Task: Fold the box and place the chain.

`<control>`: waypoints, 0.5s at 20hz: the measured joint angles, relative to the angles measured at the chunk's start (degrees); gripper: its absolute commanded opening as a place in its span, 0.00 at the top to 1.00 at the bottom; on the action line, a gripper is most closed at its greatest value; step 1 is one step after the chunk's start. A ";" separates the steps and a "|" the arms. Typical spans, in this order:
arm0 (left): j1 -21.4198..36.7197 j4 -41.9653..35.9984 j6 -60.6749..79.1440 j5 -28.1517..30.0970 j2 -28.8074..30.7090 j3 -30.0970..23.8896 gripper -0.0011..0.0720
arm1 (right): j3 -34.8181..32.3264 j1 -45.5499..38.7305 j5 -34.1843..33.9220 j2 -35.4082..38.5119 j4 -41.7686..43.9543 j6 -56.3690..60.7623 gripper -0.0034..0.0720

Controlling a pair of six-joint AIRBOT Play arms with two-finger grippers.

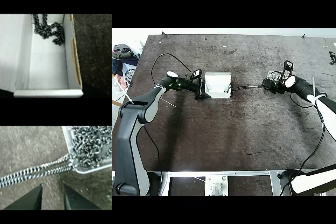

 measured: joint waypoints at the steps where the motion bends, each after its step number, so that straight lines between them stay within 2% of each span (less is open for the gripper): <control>1: 0.00 0.00 0.00 0.02 0.00 0.02 0.37 | -0.15 -0.09 -1.49 -0.55 0.79 0.37 0.59; 3: 0.00 0.00 0.00 0.02 0.00 0.02 0.37 | -0.28 -0.24 -3.93 -1.57 2.29 0.81 0.59; 5: 0.00 0.00 0.02 0.00 0.00 0.02 0.37 | -0.37 -0.20 -5.86 -2.45 3.30 1.07 0.85; 10: 0.00 0.00 0.00 0.02 0.00 0.02 0.37 | -0.44 -0.24 -8.02 -3.26 4.33 1.44 0.85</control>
